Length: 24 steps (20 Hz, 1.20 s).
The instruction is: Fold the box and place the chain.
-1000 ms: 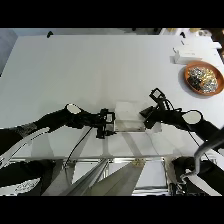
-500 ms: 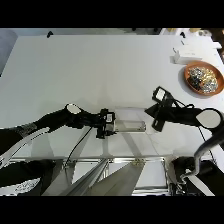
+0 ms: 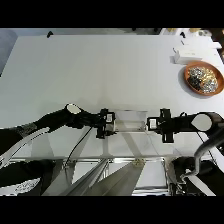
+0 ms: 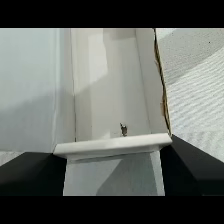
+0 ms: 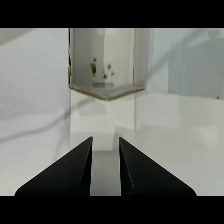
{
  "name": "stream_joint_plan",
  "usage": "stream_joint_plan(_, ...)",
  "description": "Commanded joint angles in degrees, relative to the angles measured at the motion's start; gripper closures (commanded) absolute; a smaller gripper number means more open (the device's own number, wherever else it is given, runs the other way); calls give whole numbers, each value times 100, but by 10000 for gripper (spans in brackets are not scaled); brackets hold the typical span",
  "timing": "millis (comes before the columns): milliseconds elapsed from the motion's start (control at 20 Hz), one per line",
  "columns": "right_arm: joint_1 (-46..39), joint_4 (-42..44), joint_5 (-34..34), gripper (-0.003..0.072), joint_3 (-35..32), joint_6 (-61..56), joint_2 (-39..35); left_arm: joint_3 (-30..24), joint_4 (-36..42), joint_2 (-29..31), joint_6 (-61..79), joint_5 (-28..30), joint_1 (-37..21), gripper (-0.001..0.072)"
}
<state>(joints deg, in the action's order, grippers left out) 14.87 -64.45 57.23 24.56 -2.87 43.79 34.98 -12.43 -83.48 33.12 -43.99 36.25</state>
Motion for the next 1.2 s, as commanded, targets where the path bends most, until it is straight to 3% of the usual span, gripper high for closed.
stream_joint_plan(0,0,634,-313,506,-63,527,396,2,-2,0,2,2,-2,501)
stream_joint_plan(850,297,1716,-752,524,-66,636,1403,2,-2,0,0,0,-2,501)
stream_joint_plan(1000,374,1891,-896,235,-66,616,1526,2,-2,0,0,2,-2,501)
stream_joint_plan(1150,374,1967,-874,229,-66,608,1526,2,-2,0,0,2,-2,501)
